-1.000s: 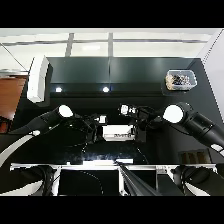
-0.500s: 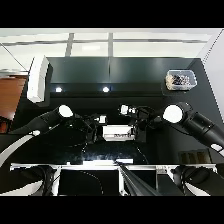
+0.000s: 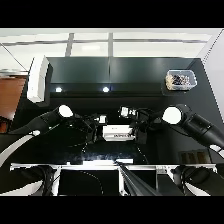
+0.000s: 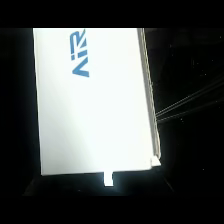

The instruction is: Fold the box and place the chain.

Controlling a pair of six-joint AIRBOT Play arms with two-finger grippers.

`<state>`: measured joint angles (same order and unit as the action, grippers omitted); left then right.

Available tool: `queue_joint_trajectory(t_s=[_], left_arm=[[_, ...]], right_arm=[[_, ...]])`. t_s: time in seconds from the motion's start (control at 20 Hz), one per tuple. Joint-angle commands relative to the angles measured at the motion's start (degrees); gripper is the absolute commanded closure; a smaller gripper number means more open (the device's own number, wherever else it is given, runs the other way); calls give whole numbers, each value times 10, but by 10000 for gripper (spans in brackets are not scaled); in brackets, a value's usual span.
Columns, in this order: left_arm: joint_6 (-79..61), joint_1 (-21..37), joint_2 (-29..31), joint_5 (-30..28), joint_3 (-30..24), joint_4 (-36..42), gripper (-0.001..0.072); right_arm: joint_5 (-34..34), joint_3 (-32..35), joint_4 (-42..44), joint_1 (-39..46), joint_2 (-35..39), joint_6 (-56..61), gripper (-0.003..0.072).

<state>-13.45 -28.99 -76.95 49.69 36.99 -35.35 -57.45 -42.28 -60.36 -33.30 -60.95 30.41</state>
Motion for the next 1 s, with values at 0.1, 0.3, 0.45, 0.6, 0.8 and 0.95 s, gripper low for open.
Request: queue_joint_trajectory(t_s=[0.1,0.3,0.45,0.6,0.8,0.95], left_arm=[[0,0,0,0,0,0,168],[0,0,0,0,0,0,167],[0,0,0,0,0,0,168],[0,0,0,0,0,0,167],[0,0,0,0,0,0,167],[0,0,0,0,0,0,168]], right_arm=[[2,2,-1,0,0,2,457],[0,2,1,0,0,2,359],[-2,2,2,0,0,2,358],[-4,2,2,0,0,2,358],[-22,2,3,0,0,3,358],[-23,2,3,0,2,10,359]])
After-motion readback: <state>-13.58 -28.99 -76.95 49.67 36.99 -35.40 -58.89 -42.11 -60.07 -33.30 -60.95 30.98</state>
